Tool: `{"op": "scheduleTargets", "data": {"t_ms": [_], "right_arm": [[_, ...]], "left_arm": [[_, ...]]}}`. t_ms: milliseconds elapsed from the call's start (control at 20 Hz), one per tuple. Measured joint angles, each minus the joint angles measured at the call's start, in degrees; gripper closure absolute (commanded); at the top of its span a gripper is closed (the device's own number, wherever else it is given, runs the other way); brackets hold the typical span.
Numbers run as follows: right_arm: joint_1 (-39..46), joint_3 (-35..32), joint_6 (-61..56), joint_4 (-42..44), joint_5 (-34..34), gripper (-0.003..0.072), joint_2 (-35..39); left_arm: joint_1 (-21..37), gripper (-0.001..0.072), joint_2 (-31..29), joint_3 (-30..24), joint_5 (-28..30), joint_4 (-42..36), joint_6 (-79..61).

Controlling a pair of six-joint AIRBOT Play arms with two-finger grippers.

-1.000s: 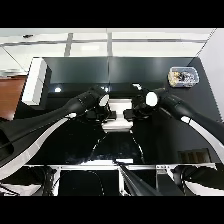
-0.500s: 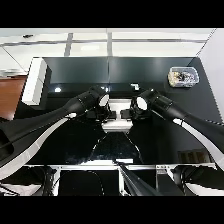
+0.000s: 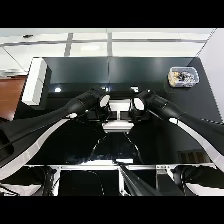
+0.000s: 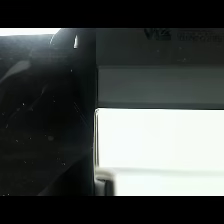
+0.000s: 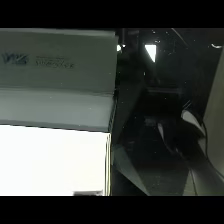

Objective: Fold the box and place the chain.

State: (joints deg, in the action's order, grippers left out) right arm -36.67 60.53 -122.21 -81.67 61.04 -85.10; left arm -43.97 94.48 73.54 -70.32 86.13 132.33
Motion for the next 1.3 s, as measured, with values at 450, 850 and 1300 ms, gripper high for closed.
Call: {"op": "scheduleTargets", "data": {"t_ms": [450, 850, 1300], "right_arm": [[0.0, 0.3, -0.4, 2.6, 0.2, 0.0411, -0.7], [0.0, 0.3, -0.1, 2.1, 0.3, 0.067, -0.7], [0.3, 3.7, 2.7, 1.3, 3.2, 0.037, -0.4]], "left_arm": [[0.0, 0.0682, 0.0, 0.0, -0.3, 0.3, -0.3], [0.0, 0.0682, 0.0, 0.0, -0.4, 0.2, 0.0], [0.0, 0.0682, 0.0, 0.0, -0.4, 0.2, -0.1]]}}
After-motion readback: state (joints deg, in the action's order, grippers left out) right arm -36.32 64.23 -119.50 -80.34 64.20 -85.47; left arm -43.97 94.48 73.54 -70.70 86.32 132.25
